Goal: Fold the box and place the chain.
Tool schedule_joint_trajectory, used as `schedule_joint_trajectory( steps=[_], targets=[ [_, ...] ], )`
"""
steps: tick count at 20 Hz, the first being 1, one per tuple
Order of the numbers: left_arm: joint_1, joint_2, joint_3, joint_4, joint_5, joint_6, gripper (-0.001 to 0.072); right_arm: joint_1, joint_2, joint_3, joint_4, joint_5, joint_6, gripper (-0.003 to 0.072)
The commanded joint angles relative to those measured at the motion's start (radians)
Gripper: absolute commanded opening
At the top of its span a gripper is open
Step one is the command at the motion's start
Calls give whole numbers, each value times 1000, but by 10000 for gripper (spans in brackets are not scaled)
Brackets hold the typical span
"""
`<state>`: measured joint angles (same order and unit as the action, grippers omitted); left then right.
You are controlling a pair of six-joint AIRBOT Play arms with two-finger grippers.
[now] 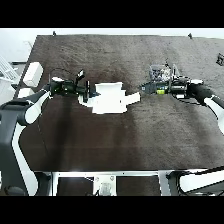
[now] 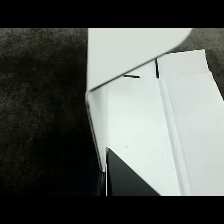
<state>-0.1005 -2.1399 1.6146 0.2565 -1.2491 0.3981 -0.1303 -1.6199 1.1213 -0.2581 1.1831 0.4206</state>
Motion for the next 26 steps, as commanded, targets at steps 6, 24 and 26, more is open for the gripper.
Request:
schedule_joint_trajectory(
  steps=[6, 24, 26],
  targets=[
    [1, 0, 0, 4, -2, -6, 23, 122, 178, -222, 141, -345, -719, 10],
    [1, 0, 0, -3, -18, -5, 23, 368, 130, -223, -310, -346, -901, 614],
    [1, 0, 0, -3, -18, -5, 23, 381, 114, -222, -320, -346, -874, 614]
  ],
)
